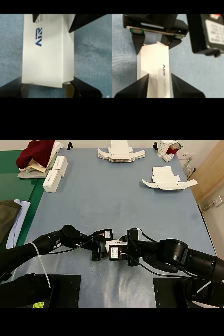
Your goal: Fold the box.
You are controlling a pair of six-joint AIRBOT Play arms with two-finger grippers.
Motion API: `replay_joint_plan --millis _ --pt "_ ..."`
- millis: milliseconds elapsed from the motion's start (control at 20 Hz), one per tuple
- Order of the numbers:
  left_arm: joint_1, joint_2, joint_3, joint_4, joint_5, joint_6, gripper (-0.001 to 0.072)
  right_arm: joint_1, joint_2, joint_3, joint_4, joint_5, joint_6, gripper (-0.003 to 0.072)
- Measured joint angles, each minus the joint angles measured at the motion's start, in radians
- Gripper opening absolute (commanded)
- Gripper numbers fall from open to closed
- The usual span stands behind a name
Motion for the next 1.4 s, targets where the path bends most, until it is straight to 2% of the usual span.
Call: replay_joint_plan --millis 300,350,400,650,700,750,1400 --pt "0.0 0.0 0.0 0.0 0.0 0.0 0.0461 0.0 0.0 0.006 -0.02 0.0 0.0 0.0402" --pt "0.0 0.0 0.0 0.0 0.0 0.0 0.0461 0.0 0.0 0.007 -0.023 0.0 0.0 0.0333" --pt "0.0 0.0 0.0 0.0 -0.001 0.0 0.0461 0.0 -0.002 0.008 -0.023 0.0 0.0 0.0305" --pt "0.001 0.0 0.0 0.0 -0.001 -0.002 0.0461 0.0 -0.018 0.01 -0.018 -0.001 0.0 0.0262" --pt "0.001 0.0 0.0 0.0 -0.001 -0.002 0.0461 0.0 -0.021 0.01 -0.014 -0.001 0.0 0.0236" --pt "0.001 0.0 0.0 0.0 -0.001 -0.002 0.0461 0.0 -0.024 0.01 -0.009 -0.001 0.0 0.018" --pt "0.001 0.0 0.0 0.001 -0.001 0.001 0.0461 0.0 -0.061 0.008 0.065 -0.009 0.0 0.0162"
